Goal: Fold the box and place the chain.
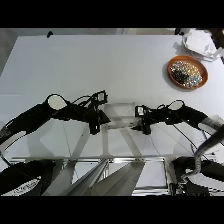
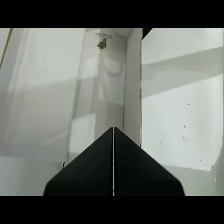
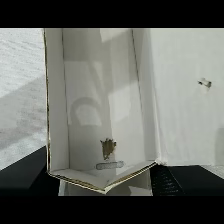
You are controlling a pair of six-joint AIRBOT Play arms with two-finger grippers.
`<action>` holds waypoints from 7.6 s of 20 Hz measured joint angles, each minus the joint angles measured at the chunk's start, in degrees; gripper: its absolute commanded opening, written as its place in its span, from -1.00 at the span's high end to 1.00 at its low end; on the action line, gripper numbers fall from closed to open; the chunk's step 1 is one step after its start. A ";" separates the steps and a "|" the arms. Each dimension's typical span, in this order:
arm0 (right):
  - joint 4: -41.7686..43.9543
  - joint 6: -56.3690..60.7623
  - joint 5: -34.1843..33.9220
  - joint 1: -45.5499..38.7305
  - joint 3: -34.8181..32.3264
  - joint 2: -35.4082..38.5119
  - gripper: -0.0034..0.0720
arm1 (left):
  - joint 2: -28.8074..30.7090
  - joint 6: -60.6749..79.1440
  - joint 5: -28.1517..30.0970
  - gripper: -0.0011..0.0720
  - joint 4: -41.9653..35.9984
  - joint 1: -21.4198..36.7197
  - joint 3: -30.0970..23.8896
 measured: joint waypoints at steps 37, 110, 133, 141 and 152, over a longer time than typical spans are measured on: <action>-0.02 0.00 -0.02 0.00 0.00 0.00 -0.30 | 3.87 9.62 1.31 -0.16 21.22 2.21 -3.65; -0.04 -0.02 -0.02 0.00 0.00 -0.02 -0.30 | 0.04 13.33 14.58 0.56 15.10 -6.43 -3.89; -0.02 0.00 0.00 0.00 0.00 -0.02 -0.30 | 16.04 -4.39 8.98 0.62 16.94 2.58 -4.61; 0.00 0.00 0.00 0.00 0.00 -0.02 -0.30 | 17.05 -35.41 0.26 0.96 13.38 18.58 -11.82; 0.00 0.00 0.00 0.00 0.00 -0.02 -0.30 | 0.50 -48.13 2.34 0.97 1.25 13.44 -13.29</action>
